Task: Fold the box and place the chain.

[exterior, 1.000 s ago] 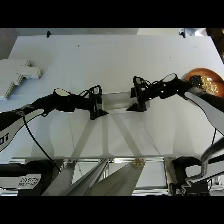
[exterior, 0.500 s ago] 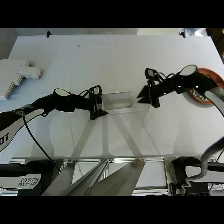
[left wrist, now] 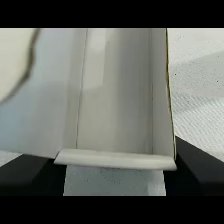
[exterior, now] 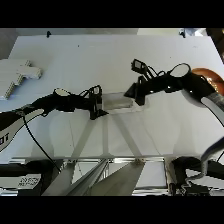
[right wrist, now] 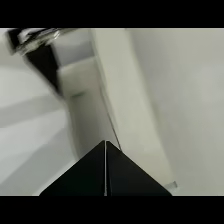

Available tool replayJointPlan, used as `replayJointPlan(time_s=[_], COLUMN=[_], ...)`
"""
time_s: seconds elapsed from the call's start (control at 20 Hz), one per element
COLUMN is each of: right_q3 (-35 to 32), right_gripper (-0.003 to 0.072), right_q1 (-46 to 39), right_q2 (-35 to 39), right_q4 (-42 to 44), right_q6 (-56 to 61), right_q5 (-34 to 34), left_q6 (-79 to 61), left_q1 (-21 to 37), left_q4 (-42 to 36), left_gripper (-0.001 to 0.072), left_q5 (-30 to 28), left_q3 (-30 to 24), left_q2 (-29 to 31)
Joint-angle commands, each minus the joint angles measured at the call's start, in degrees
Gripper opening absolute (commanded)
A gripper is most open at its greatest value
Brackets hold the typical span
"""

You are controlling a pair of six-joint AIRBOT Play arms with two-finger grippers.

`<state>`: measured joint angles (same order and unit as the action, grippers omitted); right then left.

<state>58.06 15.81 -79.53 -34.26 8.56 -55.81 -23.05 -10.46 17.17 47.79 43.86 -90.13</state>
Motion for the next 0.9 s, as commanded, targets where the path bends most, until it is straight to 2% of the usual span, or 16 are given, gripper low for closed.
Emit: replayJointPlan(time_s=[0.0,0.2,0.5,0.65,0.85], right_q3=[0.1,0.1,0.1,0.1,0.1], right_gripper=[0.001,0.001,0.0011,0.0012,0.0011], right_q1=[2.6,2.6,2.8,2.7,2.5], right_q2=[-0.5,-4.3,-8.4,-5.3,3.6], right_q4=[2.8,-0.5,-3.9,-5.0,-13.2], right_q6=[2.2,5.3,9.6,9.6,9.6], right_q5=[18.8,21.0,18.3,16.9,12.2], left_q6=[0.0,0.0,0.0,0.0,0.0], left_q1=[0.0,0.0,0.0,0.0,0.0], left_q4=[0.0,0.0,0.0,0.0,0.0], left_gripper=[0.0374,0.0374,0.0374,0.0374,0.0374], left_q5=[0.0,0.0,0.0,0.0,0.0], left_q3=[0.0,0.0,0.0,0.0,0.0], left_q2=[0.0,0.0,0.0,0.0,0.0])
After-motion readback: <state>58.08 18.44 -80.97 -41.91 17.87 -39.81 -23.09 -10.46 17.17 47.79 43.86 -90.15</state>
